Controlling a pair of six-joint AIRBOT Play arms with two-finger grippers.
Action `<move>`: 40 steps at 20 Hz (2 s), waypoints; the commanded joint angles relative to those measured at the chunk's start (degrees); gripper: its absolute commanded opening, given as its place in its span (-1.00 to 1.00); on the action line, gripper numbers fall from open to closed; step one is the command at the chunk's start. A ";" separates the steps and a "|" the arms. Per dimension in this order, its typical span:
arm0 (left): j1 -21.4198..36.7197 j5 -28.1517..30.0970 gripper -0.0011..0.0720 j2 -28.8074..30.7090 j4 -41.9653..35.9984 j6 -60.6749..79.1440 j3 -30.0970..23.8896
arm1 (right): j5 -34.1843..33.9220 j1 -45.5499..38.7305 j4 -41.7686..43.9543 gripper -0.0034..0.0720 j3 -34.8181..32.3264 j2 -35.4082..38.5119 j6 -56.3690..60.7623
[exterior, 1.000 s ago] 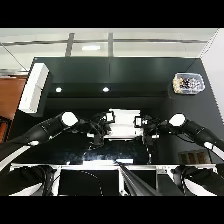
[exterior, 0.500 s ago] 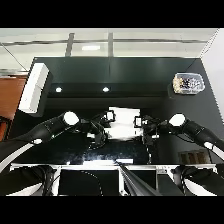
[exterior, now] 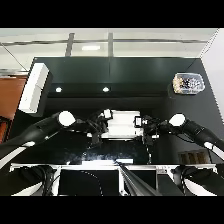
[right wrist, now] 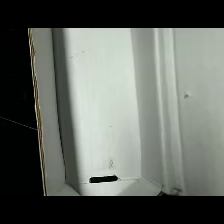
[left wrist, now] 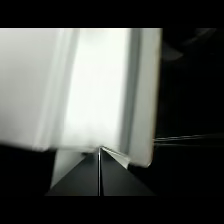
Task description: Fold the box and place the chain.
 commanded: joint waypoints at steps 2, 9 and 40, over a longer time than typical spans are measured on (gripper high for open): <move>7.02 -5.25 -0.89 10.54 25.24 -32.15 0.02 | -0.02 0.00 -0.04 -0.54 0.00 0.02 -0.02; 30.71 -21.46 -0.89 8.44 18.12 -75.91 -1.86 | 0.00 0.00 -0.04 -0.54 0.00 0.02 -0.02; 19.56 -20.33 0.22 -6.99 -21.33 -37.22 -5.29 | -0.02 0.00 -0.04 -0.54 0.00 0.02 -0.02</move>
